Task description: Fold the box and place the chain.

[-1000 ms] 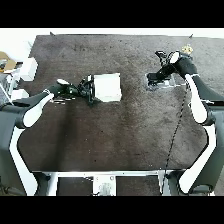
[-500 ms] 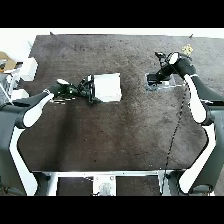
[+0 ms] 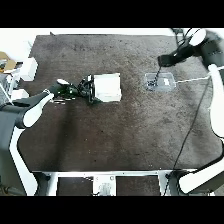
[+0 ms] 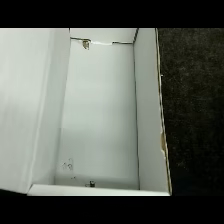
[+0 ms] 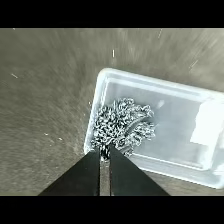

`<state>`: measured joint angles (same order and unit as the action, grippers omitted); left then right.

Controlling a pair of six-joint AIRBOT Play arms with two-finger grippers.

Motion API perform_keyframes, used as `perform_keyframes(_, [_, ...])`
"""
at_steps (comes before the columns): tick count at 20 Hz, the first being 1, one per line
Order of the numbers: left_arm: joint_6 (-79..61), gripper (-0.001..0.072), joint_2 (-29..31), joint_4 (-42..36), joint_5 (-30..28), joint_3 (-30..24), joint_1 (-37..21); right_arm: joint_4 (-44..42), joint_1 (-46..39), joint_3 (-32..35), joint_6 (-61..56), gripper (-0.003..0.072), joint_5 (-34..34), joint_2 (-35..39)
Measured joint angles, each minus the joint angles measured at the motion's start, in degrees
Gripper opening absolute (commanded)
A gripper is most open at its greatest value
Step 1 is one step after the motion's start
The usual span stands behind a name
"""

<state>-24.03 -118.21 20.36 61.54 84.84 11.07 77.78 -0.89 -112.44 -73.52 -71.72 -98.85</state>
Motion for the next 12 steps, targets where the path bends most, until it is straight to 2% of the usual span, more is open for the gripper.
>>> perform_keyframes(5, [0.00, 0.0348, 0.02, -0.02, 0.00, 0.00, 0.00, 0.28, 1.75, 0.00, 2.12, 0.0006, 6.47, 13.11])
perform_keyframes(9, [0.00, 0.0348, 0.00, -0.02, 0.00, 0.00, 0.00, 1.09, 6.01, 0.00, 4.70, 0.0006, 17.29, 21.24])
perform_keyframes(12, [0.00, 0.0348, 0.02, -0.02, 0.00, 0.00, 0.00, 1.14, 10.75, 0.00, 7.91, 0.0006, 26.45, 24.70])
